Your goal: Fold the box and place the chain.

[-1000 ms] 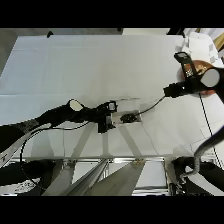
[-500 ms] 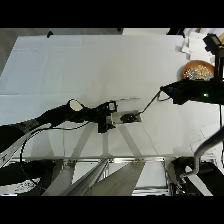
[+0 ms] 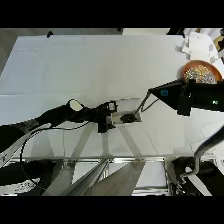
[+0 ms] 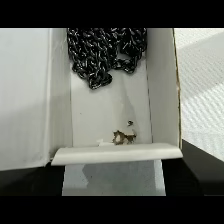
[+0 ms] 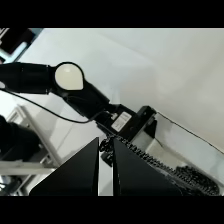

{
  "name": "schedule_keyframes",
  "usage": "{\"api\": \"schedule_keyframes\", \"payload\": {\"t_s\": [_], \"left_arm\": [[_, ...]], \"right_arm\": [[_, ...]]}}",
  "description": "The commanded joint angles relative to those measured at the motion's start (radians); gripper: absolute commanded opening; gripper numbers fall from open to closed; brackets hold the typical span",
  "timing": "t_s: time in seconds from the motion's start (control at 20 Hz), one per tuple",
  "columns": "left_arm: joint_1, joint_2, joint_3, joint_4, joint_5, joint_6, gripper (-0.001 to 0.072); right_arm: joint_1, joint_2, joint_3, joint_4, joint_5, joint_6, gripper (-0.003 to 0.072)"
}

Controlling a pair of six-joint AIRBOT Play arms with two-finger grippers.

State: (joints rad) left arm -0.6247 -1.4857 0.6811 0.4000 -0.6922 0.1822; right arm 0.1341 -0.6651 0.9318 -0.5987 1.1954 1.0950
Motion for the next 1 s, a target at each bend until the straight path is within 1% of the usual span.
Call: {"api": "schedule_keyframes", "payload": {"t_s": [0.0,0.2,0.35,0.45,0.6,0.75,0.8,0.85,0.9,0.95], "left_arm": [[0.000,0.001,0.000,0.000,0.000,0.000,0.0251],[0.000,0.001,0.000,0.000,0.000,0.000,0.0251],[0.000,0.001,0.000,0.000,0.000,0.000,0.0251],[0.000,0.001,0.000,0.000,0.000,0.000,0.0251],[0.000,0.001,0.000,0.000,0.000,0.000,0.0251],[0.000,0.001,0.000,0.000,0.000,0.000,0.0251],[0.000,0.001,0.000,0.000,0.000,0.000,0.0251],[0.000,0.001,0.000,0.000,0.000,0.000,0.0251],[0.000,0.001,0.000,0.000,0.000,0.000,0.0251],[0.000,0.001,0.000,0.000,0.000,0.000,0.0251]], "right_arm": [[0.084,-0.018,-0.021,-0.032,-0.059,-0.032,0.0010],[0.197,-0.113,-0.056,-0.210,-0.148,-0.030,0.0010],[0.261,-0.224,-0.106,-0.221,-0.208,-0.030,0.0010],[0.297,-0.309,-0.132,-0.233,-0.224,-0.031,0.0010],[0.343,-0.441,-0.138,-0.293,-0.225,-0.023,0.0010],[0.366,-0.534,-0.138,-0.295,-0.242,-0.009,0.0014],[0.372,-0.545,-0.138,-0.296,-0.247,0.002,0.0048],[0.378,-0.547,-0.138,-0.296,-0.254,0.003,0.0108],[0.378,-0.546,-0.138,-0.294,-0.262,0.003,0.0124],[0.378,-0.547,-0.138,-0.298,-0.267,0.003,0.0124]]}}
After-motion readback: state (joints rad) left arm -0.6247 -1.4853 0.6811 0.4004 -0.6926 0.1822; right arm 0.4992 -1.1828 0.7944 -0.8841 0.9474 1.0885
